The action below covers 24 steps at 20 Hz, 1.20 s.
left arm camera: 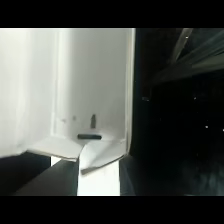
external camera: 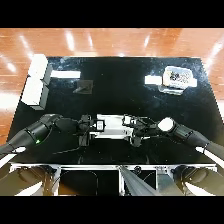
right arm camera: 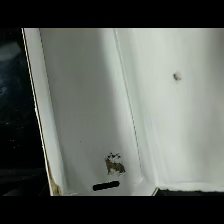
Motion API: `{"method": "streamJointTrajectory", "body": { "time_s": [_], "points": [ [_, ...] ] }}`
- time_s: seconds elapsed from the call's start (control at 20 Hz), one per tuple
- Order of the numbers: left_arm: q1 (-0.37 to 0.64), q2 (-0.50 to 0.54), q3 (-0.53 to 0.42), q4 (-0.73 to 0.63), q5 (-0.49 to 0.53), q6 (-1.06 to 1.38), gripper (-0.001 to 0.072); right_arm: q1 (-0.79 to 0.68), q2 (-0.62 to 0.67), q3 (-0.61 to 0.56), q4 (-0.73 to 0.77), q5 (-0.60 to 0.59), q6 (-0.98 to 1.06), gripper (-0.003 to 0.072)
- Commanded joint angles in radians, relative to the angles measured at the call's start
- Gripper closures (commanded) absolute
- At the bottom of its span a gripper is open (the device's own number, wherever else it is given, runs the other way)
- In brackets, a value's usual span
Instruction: Fold the box and place the chain.
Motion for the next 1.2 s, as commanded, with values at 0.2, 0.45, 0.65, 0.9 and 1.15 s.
{"method": "streamJointTrajectory", "body": {
  "time_s": [0.2,0.45,0.65,0.9,1.15],
  "points": [
    [-0.035,-0.011,0.003,0.002,-0.090,-0.023,0.0416,0.000,0.001,0.000,0.000,0.001,0.000,0.0148],
    [-0.035,-0.011,0.003,0.002,-0.090,-0.023,0.0415,0.000,0.001,0.000,0.000,0.001,0.000,0.0148],
    [-0.035,-0.011,0.005,0.002,-0.090,-0.083,0.0407,0.000,0.001,0.000,0.000,0.001,0.000,0.0149],
    [-0.035,-0.011,0.005,0.002,-0.090,-0.122,0.0326,0.000,0.001,0.000,0.000,0.001,0.000,0.0148],
    [-0.036,-0.011,0.005,-0.023,-0.092,-0.124,0.0412,0.000,0.001,0.000,0.000,0.001,0.000,0.0149]
  ]
}}
